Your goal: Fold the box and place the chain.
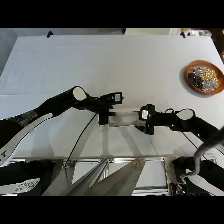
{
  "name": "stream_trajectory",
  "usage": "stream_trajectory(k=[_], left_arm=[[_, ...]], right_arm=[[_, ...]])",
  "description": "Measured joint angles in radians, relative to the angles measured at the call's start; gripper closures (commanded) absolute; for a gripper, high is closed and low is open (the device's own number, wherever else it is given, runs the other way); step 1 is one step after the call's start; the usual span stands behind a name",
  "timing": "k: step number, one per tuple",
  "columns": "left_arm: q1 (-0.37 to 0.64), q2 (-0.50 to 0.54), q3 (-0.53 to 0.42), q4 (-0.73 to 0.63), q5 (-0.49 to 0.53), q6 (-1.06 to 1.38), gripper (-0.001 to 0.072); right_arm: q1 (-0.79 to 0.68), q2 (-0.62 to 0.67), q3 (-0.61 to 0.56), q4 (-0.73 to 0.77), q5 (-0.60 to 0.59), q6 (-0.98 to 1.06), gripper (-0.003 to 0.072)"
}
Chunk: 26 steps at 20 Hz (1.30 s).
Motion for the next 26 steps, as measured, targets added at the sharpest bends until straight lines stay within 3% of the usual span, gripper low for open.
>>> stream_trajectory(k=[6,9,26], left_arm=[[0.0,0.0,0.0,0.0,-0.001,0.0,0.07],[0.0,0.0,0.0,0.0,-0.001,0.0,0.07],[-0.001,-0.001,0.0,-0.002,0.0,-0.001,0.07]], right_arm=[[-0.004,-0.091,0.011,0.095,0.033,-0.074,0.0059],[-0.028,-0.126,0.029,0.094,0.069,-0.082,0.0233],[-0.106,-0.193,0.045,0.052,0.108,-0.135,0.0331]])
